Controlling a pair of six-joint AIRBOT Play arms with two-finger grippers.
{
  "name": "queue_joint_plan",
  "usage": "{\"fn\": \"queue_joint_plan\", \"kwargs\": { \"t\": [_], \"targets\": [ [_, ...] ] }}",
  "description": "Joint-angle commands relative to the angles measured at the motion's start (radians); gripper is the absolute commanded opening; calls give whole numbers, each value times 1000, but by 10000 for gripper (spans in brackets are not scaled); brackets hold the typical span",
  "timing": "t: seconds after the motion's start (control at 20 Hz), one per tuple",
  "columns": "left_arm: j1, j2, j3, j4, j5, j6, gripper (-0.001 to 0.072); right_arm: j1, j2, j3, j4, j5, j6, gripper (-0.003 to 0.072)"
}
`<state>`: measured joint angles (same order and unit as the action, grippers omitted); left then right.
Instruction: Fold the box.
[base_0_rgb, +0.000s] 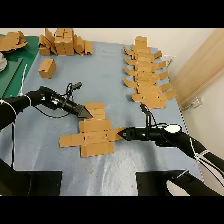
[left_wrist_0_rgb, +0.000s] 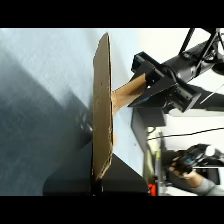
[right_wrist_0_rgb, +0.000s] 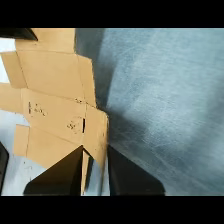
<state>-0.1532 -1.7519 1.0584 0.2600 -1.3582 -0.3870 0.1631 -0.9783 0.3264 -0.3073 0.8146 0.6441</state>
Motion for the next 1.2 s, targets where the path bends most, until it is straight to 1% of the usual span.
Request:
{"fn": "queue_joint_plan", "kwargs": {
  "t": [0.0,0.05,0.15,0.25,0.35,0.4,0.5,0.65,0.7,0.8,0.9,1.05,1.15],
  "targets": [
    [-35,45,0,21,29,156,9,-3,1,24,0,-101,151,245],
    [-56,72,0,48,65,188,9,-13,1,47,1,-126,178,245],
    [-90,132,0,115,167,254,9,-53,1,109,2,-137,215,245],
    [-113,178,-1,126,229,346,9,-85,1,164,2,-134,242,244],
    [-119,213,-13,108,275,409,9,-89,1,195,10,-134,269,241],
    [-119,229,-30,80,288,451,9,-88,1,196,27,-133,273,240],
    [-117,270,-90,-12,268,577,9,-87,1,196,37,-114,282,238],
    [-117,342,-213,-124,267,766,9,-85,1,196,36,-106,310,229],
    [-117,364,-258,-150,278,843,9,-82,1,196,36,-107,310,229],
    [-121,381,-319,-164,311,933,10,-72,1,196,36,-108,310,228],
    [-121,380,-354,-167,336,973,10,-52,1,196,35,-113,310,229],
    [-122,380,-359,-216,357,1082,10,-23,1,196,35,-135,309,229],
    [-122,380,-359,-215,357,1111,10,-10,1,196,35,-138,310,228]
  ]
}}
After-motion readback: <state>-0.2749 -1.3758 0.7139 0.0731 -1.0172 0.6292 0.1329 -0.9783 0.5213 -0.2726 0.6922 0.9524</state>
